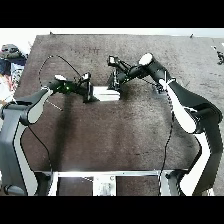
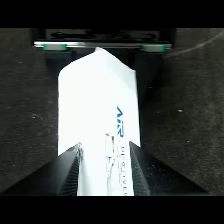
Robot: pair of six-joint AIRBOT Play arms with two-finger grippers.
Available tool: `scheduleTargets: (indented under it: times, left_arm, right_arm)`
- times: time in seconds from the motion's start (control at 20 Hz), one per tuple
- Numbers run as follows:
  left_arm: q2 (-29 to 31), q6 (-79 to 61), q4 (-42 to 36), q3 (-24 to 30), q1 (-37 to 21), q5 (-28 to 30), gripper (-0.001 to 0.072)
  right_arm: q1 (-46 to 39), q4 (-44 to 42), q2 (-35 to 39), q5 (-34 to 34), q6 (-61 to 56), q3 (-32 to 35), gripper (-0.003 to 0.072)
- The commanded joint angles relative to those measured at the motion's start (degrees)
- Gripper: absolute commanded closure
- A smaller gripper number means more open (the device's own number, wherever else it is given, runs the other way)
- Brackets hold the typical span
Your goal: Fold the box and place the chain.
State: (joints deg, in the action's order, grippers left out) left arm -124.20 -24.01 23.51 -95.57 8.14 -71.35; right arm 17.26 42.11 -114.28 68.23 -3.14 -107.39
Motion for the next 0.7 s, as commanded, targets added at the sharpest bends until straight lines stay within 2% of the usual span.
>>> scheduleTargets:
  times: [0.0,0.15,0.2,0.25,0.4,0.65]
  left_arm:
    - [0.0,0.0,0.0,0.0,0.0,0.0,0.0504]
    - [0.0,0.0,0.0,0.0,0.0,0.0,0.0504]
    - [0.0,0.0,0.0,0.0,0.0,0.0,0.0504]
    - [0.0,0.0,0.0,0.0,0.0,0.0,0.0504]
    - [0.0,0.0,0.0,0.0,0.0,0.0,0.0504]
    - [0.0,0.0,0.0,0.0,0.0,0.0,0.0504]
  right_arm:
    - [0.1,1.2,0.2,-2.2,0.0,0.0,0.0349]
    - [0.2,1.2,0.4,-2.0,-0.1,0.0,0.0357]
    - [0.2,1.5,0.4,-1.4,-0.1,0.0,0.0494]
    - [0.2,1.5,0.4,-0.3,-0.1,0.0,0.0523]
    - [0.2,3.7,0.4,3.7,-0.4,0.0,0.0524]
    - [0.2,6.8,0.3,2.9,-3.3,0.0,0.0525]
